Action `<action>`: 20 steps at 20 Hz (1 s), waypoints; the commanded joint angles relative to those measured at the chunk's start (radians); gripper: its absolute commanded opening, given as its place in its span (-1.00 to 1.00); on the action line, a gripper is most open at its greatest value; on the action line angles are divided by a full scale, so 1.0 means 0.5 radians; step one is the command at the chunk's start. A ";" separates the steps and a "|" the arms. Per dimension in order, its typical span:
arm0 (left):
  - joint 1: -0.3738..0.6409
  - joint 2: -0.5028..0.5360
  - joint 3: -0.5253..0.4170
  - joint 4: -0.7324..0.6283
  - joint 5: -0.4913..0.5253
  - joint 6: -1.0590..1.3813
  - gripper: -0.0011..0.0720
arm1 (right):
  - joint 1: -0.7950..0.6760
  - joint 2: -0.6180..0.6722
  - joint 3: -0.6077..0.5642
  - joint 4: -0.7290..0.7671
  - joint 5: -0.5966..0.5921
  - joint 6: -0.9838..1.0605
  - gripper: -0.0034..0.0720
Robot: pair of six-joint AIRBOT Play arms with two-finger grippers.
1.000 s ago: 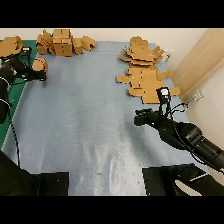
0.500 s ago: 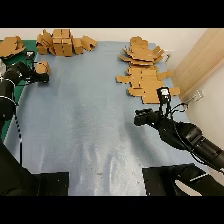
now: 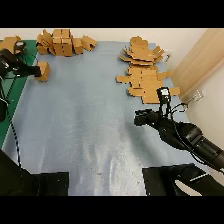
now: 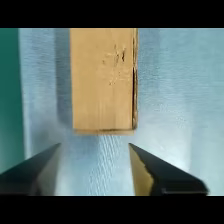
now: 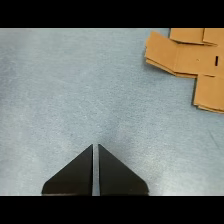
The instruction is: Fold the box.
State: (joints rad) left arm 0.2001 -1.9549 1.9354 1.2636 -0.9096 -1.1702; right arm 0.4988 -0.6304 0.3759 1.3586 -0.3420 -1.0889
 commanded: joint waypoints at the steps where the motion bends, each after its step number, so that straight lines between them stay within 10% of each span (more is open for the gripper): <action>1: 0.028 0.148 0.199 -0.078 -0.648 -0.130 -0.92 | -0.001 -0.001 0.007 0.012 -0.039 0.072 -0.74; 9: -0.540 0.753 -0.081 -0.189 -0.885 -0.031 -0.94 | -0.001 -0.322 0.536 0.324 -0.623 -0.090 -0.90; 20: -1.382 1.436 -1.492 0.001 -0.221 -0.269 -0.93 | 0.000 -1.139 1.265 0.707 -1.159 -0.405 -0.90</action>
State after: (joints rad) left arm -0.4259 -1.3003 1.3193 1.2564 -1.1133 -1.2766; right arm 0.4988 -1.1446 0.9680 1.6794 -0.8829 -1.2686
